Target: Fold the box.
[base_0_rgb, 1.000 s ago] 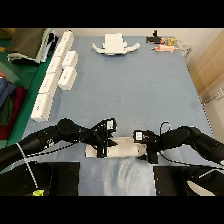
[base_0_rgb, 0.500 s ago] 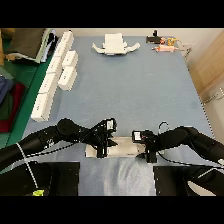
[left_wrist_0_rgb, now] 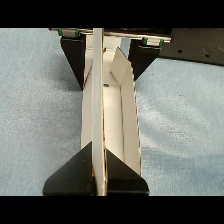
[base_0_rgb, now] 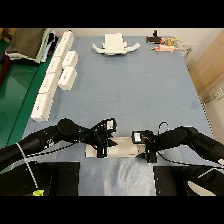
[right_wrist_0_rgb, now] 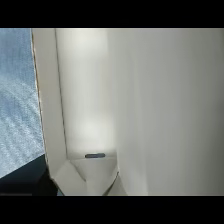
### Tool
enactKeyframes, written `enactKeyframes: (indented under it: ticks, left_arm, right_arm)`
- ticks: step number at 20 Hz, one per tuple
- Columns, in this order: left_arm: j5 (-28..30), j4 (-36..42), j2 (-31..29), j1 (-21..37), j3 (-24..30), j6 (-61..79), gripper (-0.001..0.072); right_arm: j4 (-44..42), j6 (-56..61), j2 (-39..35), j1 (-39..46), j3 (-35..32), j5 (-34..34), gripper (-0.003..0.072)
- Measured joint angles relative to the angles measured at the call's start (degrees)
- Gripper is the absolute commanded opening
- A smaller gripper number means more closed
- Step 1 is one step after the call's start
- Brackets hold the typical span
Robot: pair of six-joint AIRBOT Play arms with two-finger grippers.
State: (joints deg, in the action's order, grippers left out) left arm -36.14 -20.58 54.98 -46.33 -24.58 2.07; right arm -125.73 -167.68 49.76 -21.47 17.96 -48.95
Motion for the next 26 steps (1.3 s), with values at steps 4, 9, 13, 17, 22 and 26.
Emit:
enactKeyframes:
  ticks: [4, 9, 13, 17, 22, 26]
  left_arm:
    - [0.0, 0.0, 0.0, 0.0, 0.0, 0.0, 0.0015]
    - [0.0, 0.0, 0.0, -0.1, 0.0, 0.0, 0.0015]
    - [0.0, 0.2, 0.0, -0.1, 0.0, -0.3, 0.0016]
    - [-0.3, 0.2, 0.0, -0.1, 0.0, -4.2, 0.0058]
    - [-0.6, -0.1, -0.1, -0.1, -0.2, -10.3, 0.0477]
    - [-0.5, -2.7, -1.6, 0.0, -0.5, -16.9, 0.0478]
  right_arm:
    - [0.2, 0.0, 0.0, 0.0, 0.0, -0.1, 0.0523]
    - [0.2, 0.0, 0.0, 0.0, 0.0, -0.1, 0.0523]
    - [0.2, 0.0, 0.0, 0.0, 0.0, -0.1, 0.0523]
    - [0.2, 0.0, 0.0, 0.0, 0.0, -0.2, 0.0523]
    - [0.2, 0.1, 0.0, 0.0, 0.0, -0.3, 0.0523]
    - [0.2, 0.1, 0.0, 0.0, 0.0, -0.3, 0.0523]
